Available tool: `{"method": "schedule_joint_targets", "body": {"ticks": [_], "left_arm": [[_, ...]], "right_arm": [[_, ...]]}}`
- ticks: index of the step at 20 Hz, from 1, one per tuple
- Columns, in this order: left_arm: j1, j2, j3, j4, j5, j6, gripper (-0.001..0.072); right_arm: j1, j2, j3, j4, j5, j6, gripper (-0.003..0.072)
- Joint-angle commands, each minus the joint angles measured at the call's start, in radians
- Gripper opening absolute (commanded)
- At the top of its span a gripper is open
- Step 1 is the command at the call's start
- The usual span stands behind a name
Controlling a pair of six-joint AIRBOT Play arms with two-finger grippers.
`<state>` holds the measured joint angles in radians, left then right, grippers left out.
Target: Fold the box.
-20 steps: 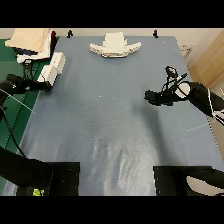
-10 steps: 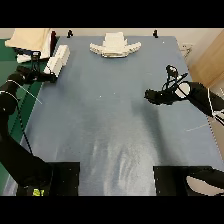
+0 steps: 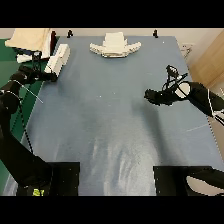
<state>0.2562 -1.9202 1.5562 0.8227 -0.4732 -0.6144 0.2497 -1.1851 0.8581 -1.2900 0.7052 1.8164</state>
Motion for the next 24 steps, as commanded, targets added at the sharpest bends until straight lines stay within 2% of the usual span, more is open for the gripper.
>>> {"method": "schedule_joint_targets", "body": {"ticks": [1, 5, 6, 7, 12, 14, 17, 19, 20, 21, 22, 24], "left_arm": [[0.000, -0.002, 0.002, 0.000, -0.026, 0.000, 0.0527], [0.001, -0.002, 0.002, 0.030, -0.031, 0.001, 0.0533], [0.001, -0.002, 0.002, 0.040, -0.031, 0.000, 0.0586], [0.001, -0.002, 0.002, 0.043, -0.031, 0.000, 0.0698], [0.002, 0.007, 0.002, 0.089, -0.064, -0.002, 0.0704], [0.010, 0.042, 0.004, 0.212, -0.156, -0.055, 0.0704], [0.033, 0.151, 0.004, 0.449, -0.360, -0.182, 0.0704], [0.044, 0.235, 0.004, 0.500, -0.497, -0.216, 0.0703], [0.044, 0.275, 0.004, 0.495, -0.569, -0.222, 0.0660], [0.041, 0.309, 0.004, 0.484, -0.636, -0.244, 0.0389], [0.032, 0.339, 0.005, 0.465, -0.702, -0.271, 0.0015], [-0.004, 0.379, 0.004, 0.420, -0.774, -0.317, 0.0014]], "right_arm": [[0.001, 0.000, 0.001, 0.003, 0.002, 0.001, 0.0005], [0.001, 0.000, 0.001, 0.003, 0.002, 0.001, 0.0005], [0.001, 0.000, 0.001, 0.003, 0.001, 0.001, 0.0005], [0.001, 0.000, 0.001, 0.003, 0.002, 0.001, 0.0005], [0.001, 0.000, 0.001, 0.004, 0.003, 0.001, 0.0005], [0.001, 0.000, 0.001, 0.015, 0.013, 0.001, 0.0005], [0.001, 0.000, 0.001, 0.016, 0.043, 0.000, 0.0006], [0.002, 0.000, 0.001, 0.025, 0.053, 0.000, 0.0013], [0.002, -0.003, 0.005, 0.035, 0.055, 0.000, 0.0014], [0.002, -0.010, 0.019, 0.042, 0.066, -0.002, 0.0013], [0.003, -0.024, 0.048, 0.041, 0.089, -0.006, 0.0013], [0.016, -0.063, 0.133, 0.040, 0.141, -0.051, 0.0006]]}}
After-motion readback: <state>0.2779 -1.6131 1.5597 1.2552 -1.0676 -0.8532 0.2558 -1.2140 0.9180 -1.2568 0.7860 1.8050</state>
